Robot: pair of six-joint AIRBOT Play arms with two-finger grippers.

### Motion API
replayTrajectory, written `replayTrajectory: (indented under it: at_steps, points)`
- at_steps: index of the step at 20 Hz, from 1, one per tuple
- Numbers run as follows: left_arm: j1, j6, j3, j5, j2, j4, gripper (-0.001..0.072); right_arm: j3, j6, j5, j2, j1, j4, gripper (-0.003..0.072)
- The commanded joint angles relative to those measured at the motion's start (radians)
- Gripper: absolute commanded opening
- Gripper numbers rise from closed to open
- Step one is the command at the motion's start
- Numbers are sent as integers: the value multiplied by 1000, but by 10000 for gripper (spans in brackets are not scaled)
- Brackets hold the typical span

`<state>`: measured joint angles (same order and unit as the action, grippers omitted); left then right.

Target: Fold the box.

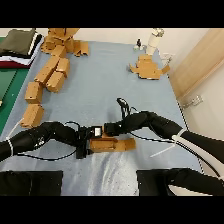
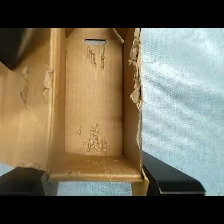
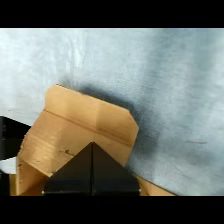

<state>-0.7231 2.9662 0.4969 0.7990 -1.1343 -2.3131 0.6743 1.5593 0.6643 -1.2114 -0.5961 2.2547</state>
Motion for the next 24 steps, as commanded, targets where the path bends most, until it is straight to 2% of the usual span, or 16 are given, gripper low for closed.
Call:
replayTrajectory:
  at_steps: [1,6,8,12,15,17,19,21,22,23,24]
  points:
    - [0,0,1,4,0,2,467,0,56,-26,-49,-23,0,2]
    - [0,0,1,4,0,2,466,0,137,-27,-50,-21,-18,2]
    - [0,0,1,5,0,2,466,14,152,-10,-29,-12,-86,2]
    - [0,0,1,5,0,2,467,79,150,144,146,-3,-333,2]
    - [0,0,1,4,0,2,466,81,143,360,298,-3,-397,2]
    - [0,0,1,5,0,2,467,41,143,492,358,-14,-390,2]
    - [0,0,1,5,0,2,467,-50,167,507,420,-51,-372,2]
    - [0,0,1,4,0,2,466,-148,314,484,474,-94,-322,15]
    - [0,0,1,4,0,2,466,-182,365,452,486,-102,-340,278]
    - [0,0,1,5,0,2,466,-200,397,413,484,-102,-373,599]
    - [0,0,1,5,0,2,466,-204,438,377,473,-102,-410,624]
